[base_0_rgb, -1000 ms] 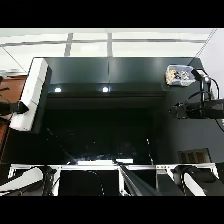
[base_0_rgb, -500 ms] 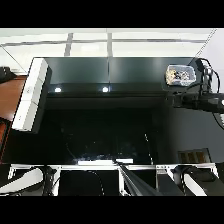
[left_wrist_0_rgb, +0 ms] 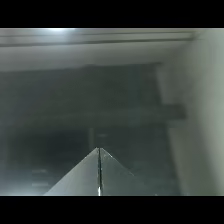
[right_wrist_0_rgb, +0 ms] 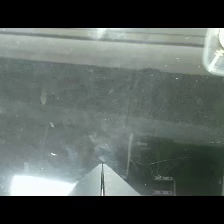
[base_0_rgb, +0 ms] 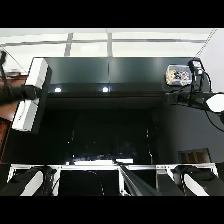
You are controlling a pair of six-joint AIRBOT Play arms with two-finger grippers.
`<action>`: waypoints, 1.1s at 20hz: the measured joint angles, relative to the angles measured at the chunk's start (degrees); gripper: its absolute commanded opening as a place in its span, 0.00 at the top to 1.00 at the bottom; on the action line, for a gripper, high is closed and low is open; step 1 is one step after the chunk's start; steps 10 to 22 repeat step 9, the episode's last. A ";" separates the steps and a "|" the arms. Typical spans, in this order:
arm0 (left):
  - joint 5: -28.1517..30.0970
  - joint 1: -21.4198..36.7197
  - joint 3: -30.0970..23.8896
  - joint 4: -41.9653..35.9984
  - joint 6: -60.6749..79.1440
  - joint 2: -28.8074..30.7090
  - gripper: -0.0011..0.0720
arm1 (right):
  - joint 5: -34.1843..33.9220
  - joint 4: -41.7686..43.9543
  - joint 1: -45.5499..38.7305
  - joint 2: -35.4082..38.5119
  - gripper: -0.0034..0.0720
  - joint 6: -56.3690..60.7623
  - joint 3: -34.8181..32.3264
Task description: Fold the box and place the chain.
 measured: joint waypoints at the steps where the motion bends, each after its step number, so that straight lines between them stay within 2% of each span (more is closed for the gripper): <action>1: 1.70 -0.39 -2.36 0.66 0.11 1.60 0.95 | -0.20 0.26 0.00 -0.13 0.94 0.02 -0.09; 4: 4.85 -1.07 -6.60 1.68 0.28 4.28 0.95 | -0.50 0.74 0.04 -0.26 0.94 0.09 -0.20; 7: 6.05 -1.33 -8.13 1.99 0.28 5.27 0.95 | -0.59 0.94 0.04 -0.35 0.94 0.20 -0.24; 22: 6.29 -1.40 -8.61 2.10 0.31 5.53 0.95 | -0.68 0.96 0.04 -0.35 0.94 0.20 -0.24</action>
